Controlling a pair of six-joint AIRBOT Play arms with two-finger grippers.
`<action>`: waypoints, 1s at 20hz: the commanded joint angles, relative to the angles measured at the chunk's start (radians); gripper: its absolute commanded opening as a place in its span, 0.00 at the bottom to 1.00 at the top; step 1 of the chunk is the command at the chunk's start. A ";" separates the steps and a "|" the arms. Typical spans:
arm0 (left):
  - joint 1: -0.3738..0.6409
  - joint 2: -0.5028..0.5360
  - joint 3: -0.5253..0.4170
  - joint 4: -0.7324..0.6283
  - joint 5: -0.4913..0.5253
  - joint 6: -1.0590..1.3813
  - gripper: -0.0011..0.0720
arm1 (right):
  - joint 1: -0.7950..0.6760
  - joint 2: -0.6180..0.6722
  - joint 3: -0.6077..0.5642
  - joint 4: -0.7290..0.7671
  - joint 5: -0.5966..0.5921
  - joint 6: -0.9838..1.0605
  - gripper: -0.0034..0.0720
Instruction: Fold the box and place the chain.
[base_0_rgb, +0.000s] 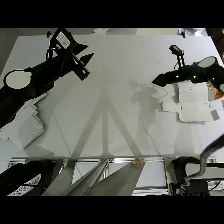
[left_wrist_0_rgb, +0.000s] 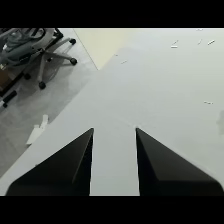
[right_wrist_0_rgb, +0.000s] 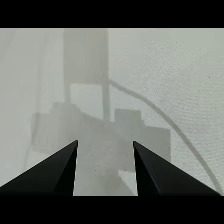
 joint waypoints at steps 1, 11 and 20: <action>-0.001 -0.001 0.001 0.000 0.000 0.000 0.42 | 0.001 0.000 0.000 0.000 0.000 0.000 0.57; -0.001 -0.001 0.001 0.000 0.000 0.000 0.42 | -0.008 0.021 0.025 -0.009 -0.002 0.050 0.57; -0.001 -0.001 0.001 0.000 0.000 0.000 0.42 | -0.258 0.036 0.447 -0.458 0.183 0.365 0.60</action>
